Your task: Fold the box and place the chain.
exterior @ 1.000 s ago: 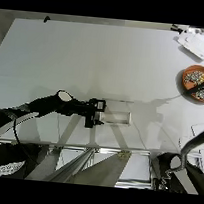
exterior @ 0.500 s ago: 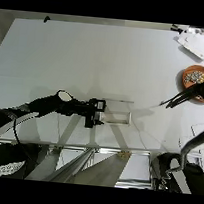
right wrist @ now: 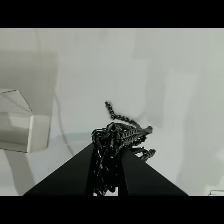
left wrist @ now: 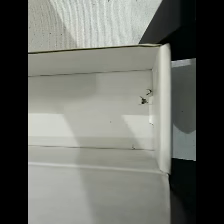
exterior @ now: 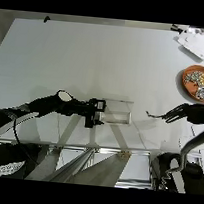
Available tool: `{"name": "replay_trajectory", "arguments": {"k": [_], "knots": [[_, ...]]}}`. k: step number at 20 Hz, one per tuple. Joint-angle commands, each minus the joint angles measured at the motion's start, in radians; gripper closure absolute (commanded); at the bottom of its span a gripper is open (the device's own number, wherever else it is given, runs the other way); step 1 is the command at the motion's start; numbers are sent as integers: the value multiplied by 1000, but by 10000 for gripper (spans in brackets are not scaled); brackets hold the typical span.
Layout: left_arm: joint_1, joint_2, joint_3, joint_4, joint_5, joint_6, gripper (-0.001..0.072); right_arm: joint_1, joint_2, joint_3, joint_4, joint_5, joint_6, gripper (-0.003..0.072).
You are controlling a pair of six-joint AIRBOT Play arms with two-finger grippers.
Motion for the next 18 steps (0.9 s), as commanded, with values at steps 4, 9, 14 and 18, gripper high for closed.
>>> {"name": "replay_trajectory", "arguments": {"k": [4, 9, 14, 18], "knots": [[0, 0, 0, 0, 0, 0, 431, 2, 58, -99, 110, -10, 9, 681], [0, 0, 0, 0, 0, 1, 431, 2, 58, -142, 179, -75, 8, 681], [0, 0, 0, 0, 0, 0, 431, 2, 8, -150, 363, -101, -55, 681], [0, 0, 0, 0, 0, 1, 431, 5, -109, -150, 446, -71, -105, 681]]}}
